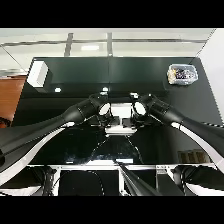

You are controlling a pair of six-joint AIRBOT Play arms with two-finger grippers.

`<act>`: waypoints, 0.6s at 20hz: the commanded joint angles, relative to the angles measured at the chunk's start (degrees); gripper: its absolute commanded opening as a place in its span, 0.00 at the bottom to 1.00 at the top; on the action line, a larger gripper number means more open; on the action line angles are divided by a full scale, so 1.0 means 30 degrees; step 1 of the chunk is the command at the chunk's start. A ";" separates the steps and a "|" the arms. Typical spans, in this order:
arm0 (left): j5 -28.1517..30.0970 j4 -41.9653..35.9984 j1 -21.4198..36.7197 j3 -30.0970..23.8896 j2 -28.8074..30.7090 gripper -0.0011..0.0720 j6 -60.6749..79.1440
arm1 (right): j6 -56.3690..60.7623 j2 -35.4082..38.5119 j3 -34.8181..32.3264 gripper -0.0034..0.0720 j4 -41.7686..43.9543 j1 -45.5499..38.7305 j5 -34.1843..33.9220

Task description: Fold the box and place the chain.

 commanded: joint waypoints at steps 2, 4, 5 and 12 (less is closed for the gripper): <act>0.0036 0.0124 0.0000 0.0007 0.0000 0.05 0.0189 | -0.0328 0.0000 -0.0073 0.05 -0.0270 -0.0066 -0.0284; 0.0036 0.0124 0.0000 0.0007 0.0000 0.05 0.0182 | -0.0321 0.0015 -0.0066 0.06 -0.0262 -0.0073 -0.0248; 0.0036 0.0124 0.0000 0.0007 0.0000 0.05 0.0189 | -0.0321 0.0058 -0.0066 0.09 -0.0248 -0.0066 -0.0240; 0.0022 0.0124 0.0000 0.0007 0.0000 0.05 0.0189 | -0.2339 0.2521 0.1719 0.44 -0.0197 -0.0408 0.3118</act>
